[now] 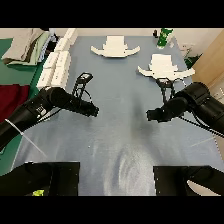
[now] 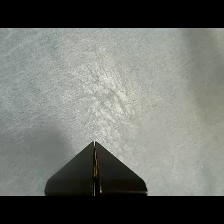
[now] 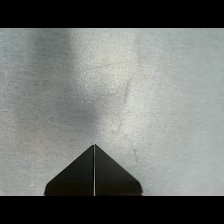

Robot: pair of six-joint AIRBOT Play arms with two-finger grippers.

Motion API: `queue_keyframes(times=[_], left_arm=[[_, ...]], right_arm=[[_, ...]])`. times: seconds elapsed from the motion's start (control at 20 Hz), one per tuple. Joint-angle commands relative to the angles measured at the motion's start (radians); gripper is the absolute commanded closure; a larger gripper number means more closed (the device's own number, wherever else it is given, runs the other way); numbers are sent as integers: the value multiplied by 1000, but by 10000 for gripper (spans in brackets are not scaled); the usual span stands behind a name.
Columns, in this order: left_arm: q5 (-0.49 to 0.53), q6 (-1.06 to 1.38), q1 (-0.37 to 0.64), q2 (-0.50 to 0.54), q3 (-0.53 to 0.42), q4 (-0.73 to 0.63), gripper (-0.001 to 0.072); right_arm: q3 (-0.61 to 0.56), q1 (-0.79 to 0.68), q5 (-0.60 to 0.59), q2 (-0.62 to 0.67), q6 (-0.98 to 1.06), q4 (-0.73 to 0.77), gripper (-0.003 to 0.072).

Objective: Fold the box.

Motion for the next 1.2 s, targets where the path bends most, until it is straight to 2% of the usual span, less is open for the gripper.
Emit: queue_keyframes(times=[0.0, 0.25, 0.4, 0.5, 0.55, 0.65, 0.7, 0.75, 0.8, 0.85, 0.95, 1.05, 1.15], left_arm=[[0, 0, 0, 1, 0, 0, 692], [0, 0, 0, 1, 0, 0, 692], [0, 0, 0, 1, 0, 0, 692], [0, 0, 0, 1, 0, 0, 692], [0, 0, 0, 1, 0, 0, 692], [0, 0, 0, 1, 0, 0, 692], [0, 0, 0, 1, 0, 0, 692], [0, 0, 0, 1, 0, 0, 692], [0, 0, 0, 1, 0, 0, 692], [0, 0, 0, 1, 0, 0, 692], [0, 0, 0, 1, 0, 0, 692], [0, 0, 0, 1, 0, 0, 692], [0, 0, 0, 1, 0, 0, 692]], right_arm=[[0, 0, 11, 0, 0, 0, 681], [0, 0, 23, 0, 1, 60, 680], [1, 0, 87, 0, 11, 104, 681], [43, -16, 114, -22, 61, 57, 681], [105, -57, 84, -51, 64, 1, 681], [309, -225, -10, -164, 11, -79, 680], [439, -344, -44, -246, -48, -72, 608], [558, -455, -55, -329, -80, -53, 428], [684, -573, -45, -425, -103, -22, 314], [793, -673, -25, -516, -125, 36, 315], [987, -849, -17, -703, -153, 245, 315], [1074, -955, -1, -838, -206, 489, 315], [1099, -993, 26, -930, -256, 586, 316]])
